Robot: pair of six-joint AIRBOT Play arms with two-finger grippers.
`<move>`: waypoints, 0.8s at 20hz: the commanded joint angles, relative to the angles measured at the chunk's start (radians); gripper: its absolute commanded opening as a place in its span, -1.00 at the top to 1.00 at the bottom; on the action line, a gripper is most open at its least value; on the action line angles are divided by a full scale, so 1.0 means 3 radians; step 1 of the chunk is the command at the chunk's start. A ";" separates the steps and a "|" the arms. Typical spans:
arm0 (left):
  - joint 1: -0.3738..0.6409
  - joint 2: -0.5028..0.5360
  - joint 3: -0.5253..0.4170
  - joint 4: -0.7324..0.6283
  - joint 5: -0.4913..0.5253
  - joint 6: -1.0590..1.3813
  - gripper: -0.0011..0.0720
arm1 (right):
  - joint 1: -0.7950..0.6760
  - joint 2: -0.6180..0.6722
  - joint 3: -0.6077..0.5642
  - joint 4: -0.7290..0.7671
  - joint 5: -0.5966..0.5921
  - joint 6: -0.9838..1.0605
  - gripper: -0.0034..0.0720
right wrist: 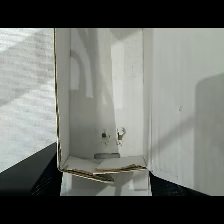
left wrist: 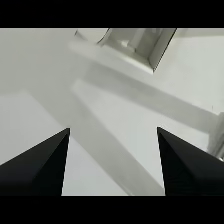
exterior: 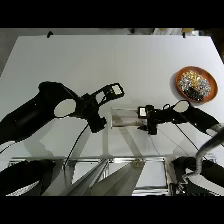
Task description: Fold the box and place the chain.
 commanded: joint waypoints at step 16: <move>0.0783 -0.0809 -0.1061 -0.2227 0.1466 0.4259 -0.65 | 0.0000 0.0000 0.0003 0.0001 0.0001 0.0000 -0.18</move>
